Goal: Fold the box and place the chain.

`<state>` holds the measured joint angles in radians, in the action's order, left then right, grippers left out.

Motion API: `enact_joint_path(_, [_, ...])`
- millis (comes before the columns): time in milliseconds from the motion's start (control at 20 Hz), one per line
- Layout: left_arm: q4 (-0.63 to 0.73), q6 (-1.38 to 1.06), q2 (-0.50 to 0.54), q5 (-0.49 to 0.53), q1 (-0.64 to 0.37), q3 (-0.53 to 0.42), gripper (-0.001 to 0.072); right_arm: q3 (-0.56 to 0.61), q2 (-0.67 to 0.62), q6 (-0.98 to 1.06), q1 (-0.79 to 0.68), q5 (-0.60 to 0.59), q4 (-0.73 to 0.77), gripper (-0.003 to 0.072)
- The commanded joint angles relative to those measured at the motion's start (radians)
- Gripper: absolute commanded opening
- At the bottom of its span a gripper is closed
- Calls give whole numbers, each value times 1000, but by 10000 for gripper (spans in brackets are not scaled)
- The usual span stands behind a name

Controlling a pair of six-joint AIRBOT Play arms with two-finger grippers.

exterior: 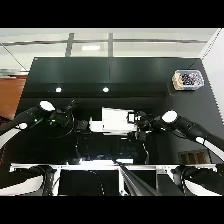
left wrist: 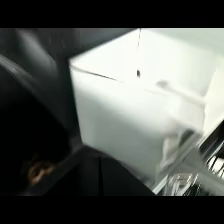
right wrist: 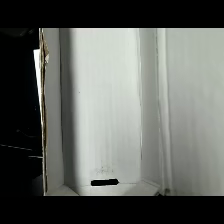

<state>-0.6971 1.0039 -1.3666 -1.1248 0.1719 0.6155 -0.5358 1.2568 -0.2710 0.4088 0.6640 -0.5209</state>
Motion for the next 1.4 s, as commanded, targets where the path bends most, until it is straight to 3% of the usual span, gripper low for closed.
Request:
enact_joint_path(0, [-84, -5, -1, -66, -34, 12, 28, 0, 0, 2, 1, -3, 1, 131])
enact_joint_path(300, [-47, 21, -12, 137, -112, 12, 28, 0, 0, 2, 1, -3, 0, 131])
enact_joint_path(450, [52, 11, -56, 149, -67, 16, 28, 0, 0, 2, 1, -3, 1, 131])
enact_joint_path(650, [52, 7, -109, 168, 49, 43, 28, 0, 0, 2, 1, -3, 1, 131])
enact_joint_path(800, [52, 6, -109, 159, 62, 57, 38, 0, 0, 2, 1, -3, 1, 131])
enact_joint_path(900, [51, -8, -109, 123, 49, 74, 191, 0, 0, 2, 1, -3, 1, 131])
enact_joint_path(950, [51, -12, -109, 99, 40, 84, 214, 0, 0, 2, 1, -3, 1, 131])
enact_joint_path(1000, [51, -13, -109, 77, 31, 95, 340, 0, 0, 2, 1, -3, 1, 131])
enact_joint_path(1050, [51, -13, -109, 60, 21, 106, 561, 0, 0, 2, 1, -3, 1, 131])
enact_joint_path(1100, [51, -8, -109, 54, 12, 117, 709, 0, 0, 2, 1, -3, 1, 131])
enact_joint_path(1350, [53, -7, -109, -19, 8, 177, 702, 0, 0, 2, 1, -3, 1, 131])
